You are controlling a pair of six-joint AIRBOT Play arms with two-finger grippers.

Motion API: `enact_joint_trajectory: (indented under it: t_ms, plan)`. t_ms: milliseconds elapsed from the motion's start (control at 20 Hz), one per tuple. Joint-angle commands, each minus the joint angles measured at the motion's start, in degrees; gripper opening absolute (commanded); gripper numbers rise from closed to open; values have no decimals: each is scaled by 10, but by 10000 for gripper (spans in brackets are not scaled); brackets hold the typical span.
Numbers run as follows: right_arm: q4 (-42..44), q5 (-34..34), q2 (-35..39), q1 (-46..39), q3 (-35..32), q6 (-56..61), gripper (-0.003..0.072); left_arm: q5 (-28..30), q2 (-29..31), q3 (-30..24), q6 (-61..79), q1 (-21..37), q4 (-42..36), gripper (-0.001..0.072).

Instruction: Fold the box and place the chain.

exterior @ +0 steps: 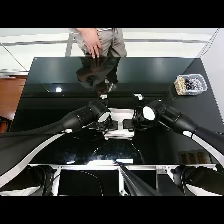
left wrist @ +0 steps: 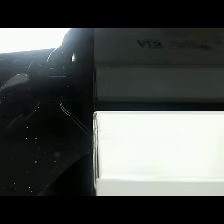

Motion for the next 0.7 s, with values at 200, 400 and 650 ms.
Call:
enact_joint_trajectory:
  t_ms: [200,400,650]
  plan:
    - [-37,7,-14,20,7,74,346,1,0,0,0,0,0,32]
    - [-37,5,-23,20,8,78,308,1,0,0,0,0,0,32]
    - [-35,-1,-33,31,10,83,181,1,0,0,-1,0,0,32]
